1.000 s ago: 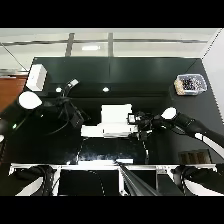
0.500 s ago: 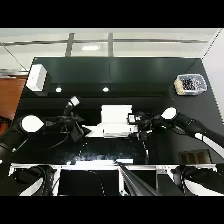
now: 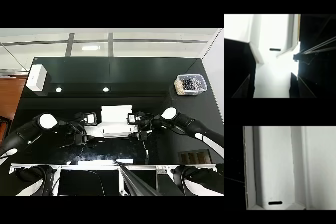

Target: Fold the box and place the chain.

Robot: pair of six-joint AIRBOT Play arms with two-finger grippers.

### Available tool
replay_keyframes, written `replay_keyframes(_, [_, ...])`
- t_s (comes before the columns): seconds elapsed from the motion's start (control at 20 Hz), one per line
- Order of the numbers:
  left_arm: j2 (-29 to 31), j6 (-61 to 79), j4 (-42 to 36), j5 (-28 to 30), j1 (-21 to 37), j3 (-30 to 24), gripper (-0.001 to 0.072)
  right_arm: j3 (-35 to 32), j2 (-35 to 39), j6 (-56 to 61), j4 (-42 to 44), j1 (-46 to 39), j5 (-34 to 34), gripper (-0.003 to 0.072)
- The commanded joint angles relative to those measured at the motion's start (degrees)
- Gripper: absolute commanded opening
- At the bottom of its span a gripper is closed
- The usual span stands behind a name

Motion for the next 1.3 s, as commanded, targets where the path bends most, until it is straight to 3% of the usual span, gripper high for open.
replay_keyframes(0.0, [-2.14,3.87,-3.82,1.84,-2.05,0.35,0.0693,-0.02,-0.02,0.00,0.02,0.04,0.02,0.0130])
replay_keyframes(0.2, [-2.58,3.85,-7.43,2.84,-3.78,0.35,0.0671,-0.02,-0.02,0.00,0.02,0.04,0.02,0.0130])
replay_keyframes(0.25, [-2.56,3.85,-8.48,2.97,-3.74,0.35,0.0570,-0.02,-0.02,0.02,0.02,0.04,0.02,0.0130])
replay_keyframes(0.3, [-2.56,3.85,-9.09,3.28,-3.74,0.35,0.0424,-0.02,-0.02,0.00,0.00,0.04,0.02,0.0130])
replay_keyframes(0.35, [-2.56,3.85,-9.03,4.11,-3.74,0.35,0.0338,-0.02,-0.02,0.00,0.02,0.04,0.02,0.0130])
replay_keyframes(0.85, [-2.80,2.91,-9.79,5.33,-3.76,0.35,0.0330,-0.02,-0.02,0.00,0.02,0.04,0.02,0.0130])
replay_keyframes(1.05, [-5.68,3.23,-16.76,4.11,-3.80,0.35,0.0330,-0.02,-0.02,0.02,0.02,0.04,0.00,0.0130])
replay_keyframes(1.15, [-6.27,3.67,-21.33,6.95,-3.80,0.35,0.0217,-0.02,-0.02,0.02,0.02,0.04,0.00,0.0130])
replay_keyframes(1.25, [-6.27,3.93,-23.19,7.06,-3.87,0.35,0.0217,-0.02,-0.02,0.00,0.02,0.04,0.00,0.0130])
